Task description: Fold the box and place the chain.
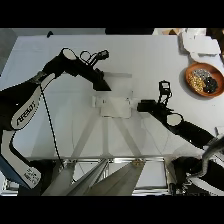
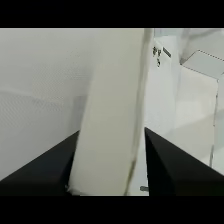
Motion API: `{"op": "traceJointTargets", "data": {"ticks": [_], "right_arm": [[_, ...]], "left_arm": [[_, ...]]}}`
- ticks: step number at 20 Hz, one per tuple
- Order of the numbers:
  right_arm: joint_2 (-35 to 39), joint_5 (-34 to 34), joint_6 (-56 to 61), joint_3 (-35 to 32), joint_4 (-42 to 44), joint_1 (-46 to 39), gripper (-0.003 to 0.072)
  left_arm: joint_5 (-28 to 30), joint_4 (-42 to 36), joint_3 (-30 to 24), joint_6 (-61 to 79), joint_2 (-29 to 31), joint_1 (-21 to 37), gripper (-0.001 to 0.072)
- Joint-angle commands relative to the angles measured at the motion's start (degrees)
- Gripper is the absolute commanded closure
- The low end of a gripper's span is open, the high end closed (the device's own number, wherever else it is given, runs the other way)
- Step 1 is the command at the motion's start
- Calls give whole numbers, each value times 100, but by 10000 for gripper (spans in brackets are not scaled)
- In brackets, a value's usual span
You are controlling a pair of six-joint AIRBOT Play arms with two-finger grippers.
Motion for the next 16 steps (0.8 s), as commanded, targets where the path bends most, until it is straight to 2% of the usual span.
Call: {"op": "traceJointTargets", "data": {"ticks": [1, 4, 7, 9, 10, 12, 16], "right_arm": [[0, 0, 0, 0, 2, 7, 677], [0, 0, 0, 0, 2, 7, 677], [0, 2, 0, 0, 2, 7, 677], [0, 0, 0, 0, 2, 7, 677], [0, 0, 0, 0, 2, 7, 677], [0, 0, 0, 0, 2, 7, 677], [0, 0, 0, 0, 2, 7, 677]], "left_arm": [[9, 4, 7, 101, -7, -42, 329], [4, 26, 7, 98, -66, -44, 312], [-39, 107, 7, 96, -192, -42, 325], [-61, 109, 7, 101, -208, -42, 453], [-63, 107, 7, 101, -208, -42, 465], [-136, 105, 7, 127, -208, -42, 699], [-409, 107, 7, 164, -208, -42, 702]]}}
